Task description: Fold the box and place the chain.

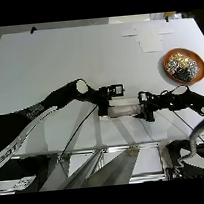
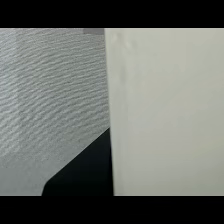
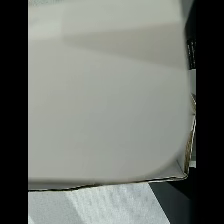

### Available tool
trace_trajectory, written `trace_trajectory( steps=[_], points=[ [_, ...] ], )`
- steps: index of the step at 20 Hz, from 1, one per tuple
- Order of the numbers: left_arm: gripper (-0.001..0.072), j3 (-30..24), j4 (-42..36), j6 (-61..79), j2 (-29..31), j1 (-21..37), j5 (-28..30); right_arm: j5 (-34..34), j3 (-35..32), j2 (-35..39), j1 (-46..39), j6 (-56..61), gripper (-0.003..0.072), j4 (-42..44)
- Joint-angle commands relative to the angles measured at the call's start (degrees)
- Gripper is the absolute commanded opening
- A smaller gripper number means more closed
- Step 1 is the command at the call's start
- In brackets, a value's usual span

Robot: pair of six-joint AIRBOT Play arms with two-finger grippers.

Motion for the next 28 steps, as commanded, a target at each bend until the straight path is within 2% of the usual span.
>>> trace_trajectory(
  steps=[1, 10, 11, 12, 13, 14, 17, 20, 23, 26, 28],
  points=[
    [0.0011, 0.0, 0.0, 0.0, 0.0, 0.0, 0.0, 0.1, 0.0, 0.0, 0.0, 0.0, 0.0339, 0.0],
    [0.0015, 0.0, 0.1, 0.0, 0.3, 0.0, -0.7, 0.1, 0.0, 0.0, 0.0, 0.0, 0.0339, 0.0],
    [0.0115, 0.0, 0.5, 0.0, 0.8, 0.1, -1.2, 0.1, 0.0, 0.0, 0.0, 0.0, 0.0339, 0.0],
    [0.0330, 0.0, 1.7, 0.0, 1.6, 0.1, -1.7, 0.1, 0.0, 0.0, 0.0, 0.0, 0.0339, 0.0],
    [0.0583, 0.0, 3.0, -0.2, 2.4, 0.1, -1.9, 0.1, 0.0, 0.0, 0.0, 0.0, 0.0339, 0.0],
    [0.0701, 0.0, 4.3, -2.0, 3.4, 0.1, -1.9, 0.1, 0.0, 0.0, 0.0, 0.0, 0.0339, 0.0],
    [0.0693, 0.0, 12.9, -9.8, 6.5, 0.1, -3.5, 0.1, 0.0, 0.0, 0.0, 0.0, 0.0339, 0.0],
    [0.0692, 0.0, 24.7, -20.0, 10.0, 0.1, -8.2, 0.1, 0.0, 0.0, 0.0, 0.0, 0.0339, 0.0],
    [0.0680, 0.0, 32.2, -28.6, 13.7, 0.1, -12.7, 0.1, 0.0, 0.0, 0.0, 0.0, 0.0339, 0.0],
    [0.0414, 0.0, 33.8, -32.4, 18.1, 0.0, -15.2, 0.1, 0.0, 0.0, 0.0, 0.0, 0.0339, 0.0],
    [0.0087, 0.0, 32.6, -32.4, 21.6, -0.1, -16.1, 0.1, 0.0, 0.0, 0.0, 0.0, 0.0339, 0.0]
  ],
)
